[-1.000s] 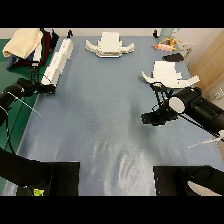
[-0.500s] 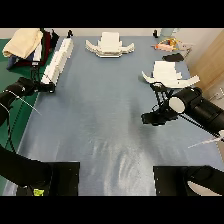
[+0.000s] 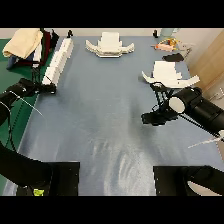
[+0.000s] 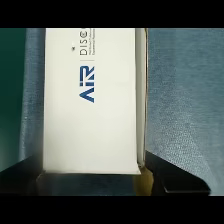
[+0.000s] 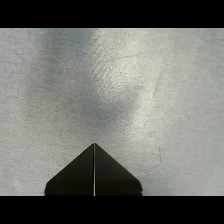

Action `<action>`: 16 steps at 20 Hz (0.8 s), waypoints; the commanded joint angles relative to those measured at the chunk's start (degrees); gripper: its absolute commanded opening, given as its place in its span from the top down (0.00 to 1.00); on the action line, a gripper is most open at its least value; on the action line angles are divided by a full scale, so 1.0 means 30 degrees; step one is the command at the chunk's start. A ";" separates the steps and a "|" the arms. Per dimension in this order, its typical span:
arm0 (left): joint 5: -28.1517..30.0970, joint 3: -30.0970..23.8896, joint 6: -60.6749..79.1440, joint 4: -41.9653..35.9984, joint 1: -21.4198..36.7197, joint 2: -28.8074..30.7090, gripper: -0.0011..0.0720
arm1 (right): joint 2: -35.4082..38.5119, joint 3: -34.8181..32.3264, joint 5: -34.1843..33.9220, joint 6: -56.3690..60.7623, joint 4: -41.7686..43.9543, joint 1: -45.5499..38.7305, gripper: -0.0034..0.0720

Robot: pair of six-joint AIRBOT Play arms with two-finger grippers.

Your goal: Fold the box.

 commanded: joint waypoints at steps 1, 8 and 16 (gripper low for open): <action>-0.0401 -0.0007 0.0029 0.0080 -0.0022 -0.0066 0.03 | -0.0015 0.0007 0.0000 0.0007 0.0000 0.0000 0.95; -0.3082 -0.0007 0.0022 0.1501 0.0306 0.1144 0.03 | -0.0015 0.0007 0.0000 0.0007 0.0000 0.0000 0.95; -0.9573 -0.0007 -0.2200 0.2798 0.2018 0.5610 0.03 | -0.0015 0.0007 0.0000 0.0007 0.0000 0.0000 0.95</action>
